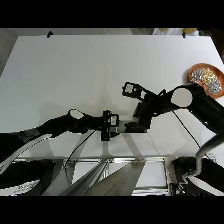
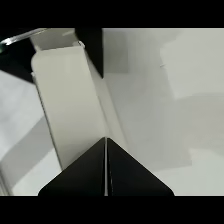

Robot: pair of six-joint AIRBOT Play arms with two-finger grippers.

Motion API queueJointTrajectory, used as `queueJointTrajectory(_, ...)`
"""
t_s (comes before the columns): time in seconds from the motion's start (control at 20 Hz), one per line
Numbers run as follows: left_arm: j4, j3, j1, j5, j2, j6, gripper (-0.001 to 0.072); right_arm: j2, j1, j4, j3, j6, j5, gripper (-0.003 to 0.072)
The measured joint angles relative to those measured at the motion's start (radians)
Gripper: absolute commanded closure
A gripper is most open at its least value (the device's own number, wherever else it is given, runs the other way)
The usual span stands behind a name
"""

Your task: Fold the box and place the chain.

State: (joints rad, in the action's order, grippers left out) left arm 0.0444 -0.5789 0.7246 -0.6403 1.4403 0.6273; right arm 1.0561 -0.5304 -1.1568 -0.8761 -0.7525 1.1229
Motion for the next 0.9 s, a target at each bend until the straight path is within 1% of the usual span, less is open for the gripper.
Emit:
queueJointTrajectory(0.05, 0.000, 0.000, 0.000, 0.000, 0.000, 0.000, 0.0561, 0.000, -0.002, 0.000, 0.000, 0.007, 0.016, 0.0647)
queueJointTrajectory(0.1, 0.000, 0.000, 0.000, 0.000, 0.000, 0.000, 0.0561, 0.001, -0.004, 0.000, 0.001, 0.012, 0.034, 0.0564)
queueJointTrajectory(0.15, 0.000, 0.000, 0.000, 0.000, 0.000, 0.000, 0.0561, 0.001, -0.005, 0.003, 0.001, 0.018, 0.049, 0.0512)
queueJointTrajectory(0.2, 0.000, 0.000, 0.000, 0.000, 0.000, 0.000, 0.0561, 0.001, -0.006, 0.007, 0.001, 0.021, 0.062, 0.0499)
queueJointTrajectory(0.4, 0.000, 0.000, 0.000, 0.000, 0.000, 0.000, 0.0561, 0.001, -0.007, 0.029, 0.014, 0.044, 0.101, 0.0497)
queueJointTrajectory(0.45, 0.000, 0.000, 0.000, 0.000, 0.000, 0.000, 0.0561, 0.001, -0.007, 0.036, 0.021, 0.051, 0.103, 0.0493)
queueJointTrajectory(0.5, 0.000, 0.000, 0.000, 0.000, 0.000, 0.000, 0.0561, 0.001, -0.007, 0.041, 0.031, 0.059, 0.105, 0.0472)
queueJointTrajectory(0.55, 0.000, 0.000, 0.000, 0.000, 0.000, 0.000, 0.0561, 0.001, -0.007, 0.044, 0.038, 0.064, 0.106, 0.0472)
queueJointTrajectory(0.6, 0.000, 0.000, 0.000, 0.000, 0.000, 0.000, 0.0561, 0.001, -0.007, 0.047, 0.045, 0.069, 0.105, 0.0469)
queueJointTrajectory(0.65, 0.000, 0.000, 0.000, 0.000, 0.000, 0.000, 0.0561, 0.001, -0.007, 0.050, 0.049, 0.071, 0.100, 0.0442)
queueJointTrajectory(0.9, 0.000, 0.000, 0.000, 0.000, 0.000, 0.000, 0.0561, 0.001, -0.007, 0.054, 0.058, 0.079, 0.074, 0.0441)
